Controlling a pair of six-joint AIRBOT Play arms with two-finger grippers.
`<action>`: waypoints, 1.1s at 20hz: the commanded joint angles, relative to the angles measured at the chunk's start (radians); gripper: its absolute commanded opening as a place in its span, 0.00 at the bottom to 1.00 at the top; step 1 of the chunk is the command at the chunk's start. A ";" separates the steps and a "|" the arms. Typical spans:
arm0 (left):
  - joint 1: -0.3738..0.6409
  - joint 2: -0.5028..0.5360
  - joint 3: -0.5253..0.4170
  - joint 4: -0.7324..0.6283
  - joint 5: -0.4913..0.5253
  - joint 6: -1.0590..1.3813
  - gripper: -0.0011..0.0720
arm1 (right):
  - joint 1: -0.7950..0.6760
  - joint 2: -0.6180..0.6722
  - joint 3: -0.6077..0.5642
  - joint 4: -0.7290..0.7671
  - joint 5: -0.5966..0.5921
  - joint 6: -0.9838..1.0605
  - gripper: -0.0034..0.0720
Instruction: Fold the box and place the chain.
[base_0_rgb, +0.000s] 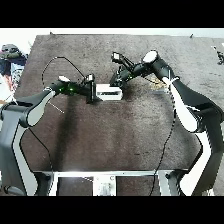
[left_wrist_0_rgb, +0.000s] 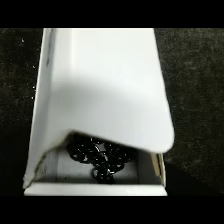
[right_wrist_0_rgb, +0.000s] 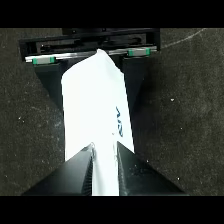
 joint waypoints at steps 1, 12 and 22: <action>0.001 0.000 0.000 0.001 0.000 0.001 0.24 | 0.000 0.005 0.001 -0.029 -0.002 0.001 0.26; 0.001 0.000 0.000 0.000 0.000 0.001 0.24 | 0.034 0.005 0.000 -0.122 0.004 0.005 0.26; 0.001 0.000 0.000 0.000 0.000 0.001 0.24 | 0.038 0.002 -0.002 -0.141 0.042 0.050 0.26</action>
